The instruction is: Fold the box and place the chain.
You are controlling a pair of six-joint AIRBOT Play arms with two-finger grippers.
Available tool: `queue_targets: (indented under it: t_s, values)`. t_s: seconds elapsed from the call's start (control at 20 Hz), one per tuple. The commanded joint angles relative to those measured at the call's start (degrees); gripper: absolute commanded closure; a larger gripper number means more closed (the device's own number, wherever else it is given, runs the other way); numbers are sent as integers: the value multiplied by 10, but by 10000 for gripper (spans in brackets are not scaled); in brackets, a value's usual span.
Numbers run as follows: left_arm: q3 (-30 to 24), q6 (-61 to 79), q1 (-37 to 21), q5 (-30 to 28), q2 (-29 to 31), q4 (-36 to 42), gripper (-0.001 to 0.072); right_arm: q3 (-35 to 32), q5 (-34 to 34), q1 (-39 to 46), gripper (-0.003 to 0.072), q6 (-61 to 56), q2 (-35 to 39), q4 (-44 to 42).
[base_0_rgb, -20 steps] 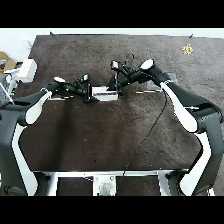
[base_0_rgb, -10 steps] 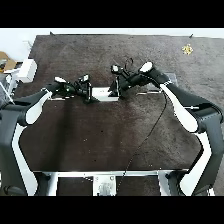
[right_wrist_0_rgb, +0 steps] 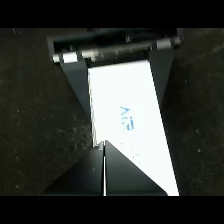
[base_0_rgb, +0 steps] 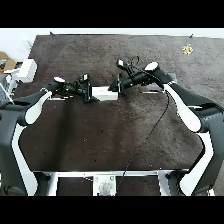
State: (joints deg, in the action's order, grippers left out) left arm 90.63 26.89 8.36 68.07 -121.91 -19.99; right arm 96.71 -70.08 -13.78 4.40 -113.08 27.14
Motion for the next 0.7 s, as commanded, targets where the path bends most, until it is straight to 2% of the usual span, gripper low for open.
queue_targets:
  t_s: [0.0, 0.3, 0.5, 0.65]
  values:
    - [0, 0, 0, 3, 0, -2, 486, -1, -2, -7, 684, 2, -5, -29]
    - [0, 0, 0, 3, 0, -2, 487, 0, 26, -30, 685, -43, -38, 78]
    - [0, 0, 0, 3, 0, -2, 487, 0, 28, -29, 685, -45, -32, 83]
    - [0, 0, 0, 3, 0, -2, 486, 0, 28, -29, 685, -35, -7, 57]
